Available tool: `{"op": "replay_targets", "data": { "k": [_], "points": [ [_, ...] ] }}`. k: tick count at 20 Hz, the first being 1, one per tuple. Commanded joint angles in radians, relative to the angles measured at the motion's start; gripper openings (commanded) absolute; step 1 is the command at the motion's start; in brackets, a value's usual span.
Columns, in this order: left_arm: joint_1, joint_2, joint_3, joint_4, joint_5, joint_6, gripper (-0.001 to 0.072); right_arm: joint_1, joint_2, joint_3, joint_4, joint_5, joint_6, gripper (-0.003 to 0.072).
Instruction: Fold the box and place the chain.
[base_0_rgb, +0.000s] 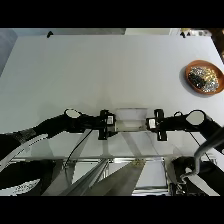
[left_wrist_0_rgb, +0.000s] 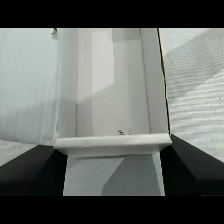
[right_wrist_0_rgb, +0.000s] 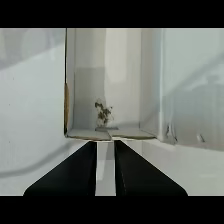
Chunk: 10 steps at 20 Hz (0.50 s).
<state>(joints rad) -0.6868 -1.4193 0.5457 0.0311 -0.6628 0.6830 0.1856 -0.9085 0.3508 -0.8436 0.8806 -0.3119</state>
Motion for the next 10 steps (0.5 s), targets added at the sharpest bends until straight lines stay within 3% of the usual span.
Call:
{"op": "replay_targets", "data": {
  "k": [1,6,8,10],
  "points": [
    [0.001,0.000,0.000,0.000,0.000,0.000,0.0135,0.051,-0.002,-0.020,0.035,-0.066,-0.007,0.0110],
    [0.001,0.000,0.000,0.000,0.000,0.000,0.0135,0.063,-0.002,-0.023,0.111,-0.137,-0.008,0.0127],
    [0.001,0.000,0.000,0.000,0.000,0.000,0.0135,0.063,-0.002,-0.023,0.128,-0.141,-0.008,0.0184],
    [0.001,0.000,0.000,0.000,0.000,0.000,0.0135,0.063,-0.002,-0.031,0.145,-0.142,-0.009,0.0185]
  ]
}}
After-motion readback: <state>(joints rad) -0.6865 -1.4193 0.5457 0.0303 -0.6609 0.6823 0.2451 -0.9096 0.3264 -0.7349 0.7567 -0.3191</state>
